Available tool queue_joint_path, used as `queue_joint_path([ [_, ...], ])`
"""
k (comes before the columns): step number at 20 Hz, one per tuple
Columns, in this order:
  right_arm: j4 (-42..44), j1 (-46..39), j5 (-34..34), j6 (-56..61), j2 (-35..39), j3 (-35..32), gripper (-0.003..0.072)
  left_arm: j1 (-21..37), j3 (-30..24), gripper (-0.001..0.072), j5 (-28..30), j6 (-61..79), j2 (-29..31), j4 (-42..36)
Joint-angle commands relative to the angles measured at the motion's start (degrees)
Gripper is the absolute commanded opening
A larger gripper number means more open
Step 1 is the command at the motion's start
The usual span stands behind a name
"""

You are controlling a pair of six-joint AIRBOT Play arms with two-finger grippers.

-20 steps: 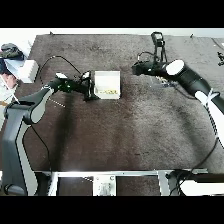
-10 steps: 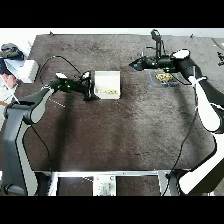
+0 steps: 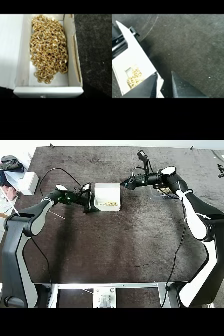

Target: Fold the box and place the chain.

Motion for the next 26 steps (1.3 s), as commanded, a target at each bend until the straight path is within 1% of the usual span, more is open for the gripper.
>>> queue_joint_path([
  [1, 0.2, 0.5, 1.1, -1.0, -0.2, 0.1, 0.02, 0.0, 0.0, 0.0343, 0.0, 0.0, 0.0, 0.0],
  [5, 0.2, 0.5, 7.1, -4.7, -0.2, 0.1, 0.0204, 0.0, 0.0, 0.0343, 0.0, 0.0, 0.0, 0.0],
  [7, 0.2, 0.6, 9.3, -5.7, -0.1, 0.1, 0.0253, 0.0, 0.0, 0.0343, 0.0, 0.0, 0.0, 0.0],
  [10, 0.1, 1.7, 11.8, -8.3, -0.1, 0.1, 0.0254, 0.0, 0.0, 0.0344, 0.0, 0.0, 0.0, 0.0],
  [14, -0.3, 4.2, 11.6, -12.4, -0.1, 0.1, 0.0253, 0.0, 0.0, 0.0343, 0.0, 0.0, 0.0, 0.0],
  [18, -5.2, 5.7, 10.6, -12.9, -0.1, 0.1, 0.0254, 0.0, 0.0, 0.0343, 0.0, 0.0, 0.0, 0.0],
  [20, -5.9, 6.2, 10.6, -14.0, -0.1, 0.1, 0.0255, 0.0, 0.0, 0.0343, 0.0, 0.0, 0.0, 0.0],
  [21, -5.7, 6.3, 10.6, -14.0, 0.0, 0.1, 0.0301, 0.0, 0.0, 0.0343, 0.0, 0.0, 0.0, 0.0],
  [22, -5.7, 6.3, 10.6, -14.1, -0.1, 0.1, 0.0364, 0.0, 0.0, 0.0343, 0.0, 0.0, 0.0, 0.0],
  [25, -5.7, 6.3, 11.0, -14.9, -0.1, 0.1, 0.0363, 0.0, 0.0, 0.0343, 0.0, 0.0, 0.0, 0.0],
  [26, -5.6, 6.3, 11.7, -15.6, -0.1, 0.1, 0.0349, 0.0, 0.0, 0.0343, 0.0, 0.0, 0.0, 0.0],
])
